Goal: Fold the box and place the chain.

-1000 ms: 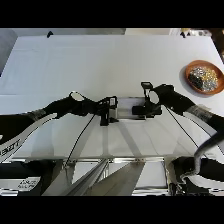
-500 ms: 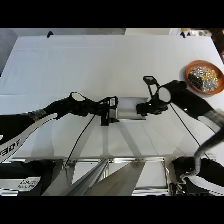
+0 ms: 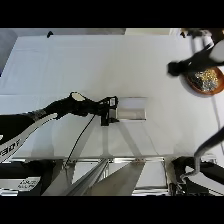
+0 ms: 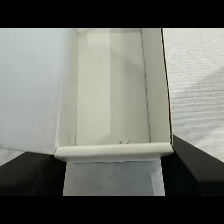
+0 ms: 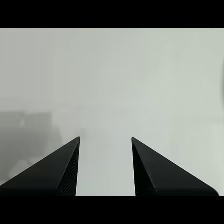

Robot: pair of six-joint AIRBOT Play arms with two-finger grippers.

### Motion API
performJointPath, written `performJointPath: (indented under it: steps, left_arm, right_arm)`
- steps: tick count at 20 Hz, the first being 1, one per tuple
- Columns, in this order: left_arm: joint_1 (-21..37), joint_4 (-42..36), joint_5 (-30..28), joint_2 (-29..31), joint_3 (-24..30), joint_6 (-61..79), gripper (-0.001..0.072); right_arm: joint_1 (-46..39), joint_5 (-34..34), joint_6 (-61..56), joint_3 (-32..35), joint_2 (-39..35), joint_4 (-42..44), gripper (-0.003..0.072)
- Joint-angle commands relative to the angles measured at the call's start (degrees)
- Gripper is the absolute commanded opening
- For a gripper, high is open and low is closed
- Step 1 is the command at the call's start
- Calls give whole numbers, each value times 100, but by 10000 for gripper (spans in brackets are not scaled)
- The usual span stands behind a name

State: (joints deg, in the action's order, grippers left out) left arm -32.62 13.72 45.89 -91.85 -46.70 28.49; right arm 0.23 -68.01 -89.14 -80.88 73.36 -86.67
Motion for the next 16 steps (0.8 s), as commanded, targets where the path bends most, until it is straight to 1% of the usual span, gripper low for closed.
performJointPath:
  steps: [1, 3, 7, 11, 13, 16]
  left_arm:
    - [2, 2, -2, 0, 2, -2, 135]
    - [2, 2, -2, 0, 0, -2, 135]
    - [2, 2, -2, 0, 2, -2, 135]
    - [2, 2, -2, 0, 2, -2, 135]
    - [2, 2, -2, 0, 2, -2, 135]
    - [2, 2, -2, 0, 2, 0, 135]
  right_arm:
    - [-1252, -4, 262, -1294, 955, -160, 295]
    - [-1779, -37, 210, -1434, 1423, -164, 289]
    - [-2522, -476, 201, -1434, 2177, -136, 288]
    - [-2590, -575, 271, -1434, 2669, -61, 285]
    - [-2590, -638, 402, -1434, 2900, 90, 218]
    - [-2588, -654, 527, -1434, 3167, 177, 213]
